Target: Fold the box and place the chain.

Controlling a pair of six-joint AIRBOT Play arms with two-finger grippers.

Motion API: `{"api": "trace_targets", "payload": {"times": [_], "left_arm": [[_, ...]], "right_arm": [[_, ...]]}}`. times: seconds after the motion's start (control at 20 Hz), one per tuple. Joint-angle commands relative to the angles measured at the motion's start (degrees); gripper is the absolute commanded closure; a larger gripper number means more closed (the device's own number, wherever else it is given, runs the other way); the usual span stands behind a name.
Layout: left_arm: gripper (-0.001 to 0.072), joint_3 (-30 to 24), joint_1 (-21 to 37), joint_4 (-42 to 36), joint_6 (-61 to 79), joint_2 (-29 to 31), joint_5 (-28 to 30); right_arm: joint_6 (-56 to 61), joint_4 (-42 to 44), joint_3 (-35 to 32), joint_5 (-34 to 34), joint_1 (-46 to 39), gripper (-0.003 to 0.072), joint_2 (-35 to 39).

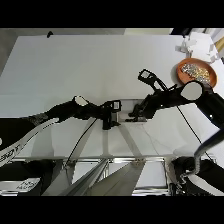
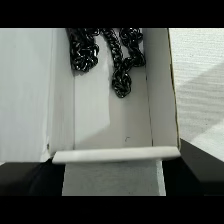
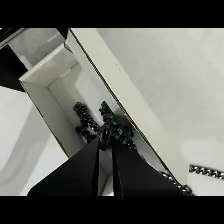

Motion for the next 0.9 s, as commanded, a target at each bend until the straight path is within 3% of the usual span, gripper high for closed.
{"api": "trace_targets", "payload": {"times": [0.0, 0.55, 0.85], "left_arm": [[0.0698, 0.0, 0.0, 0.0, 0.0, 0.0, 0.0], [0.0698, 0.0, 0.0, 0.0, 0.0, 0.0, 0.0], [0.0698, 0.0, 0.0, 0.0, 0.0, 0.0, 0.0]], "right_arm": [[0.0, -0.7, 0.0, 0.2, 0.1, 0.0578, -0.4], [0.0, -6.7, 0.0, 5.9, -0.2, 0.0579, -0.3], [0.2, -7.0, -0.1, 6.6, -8.0, 0.0588, 3.6]]}}
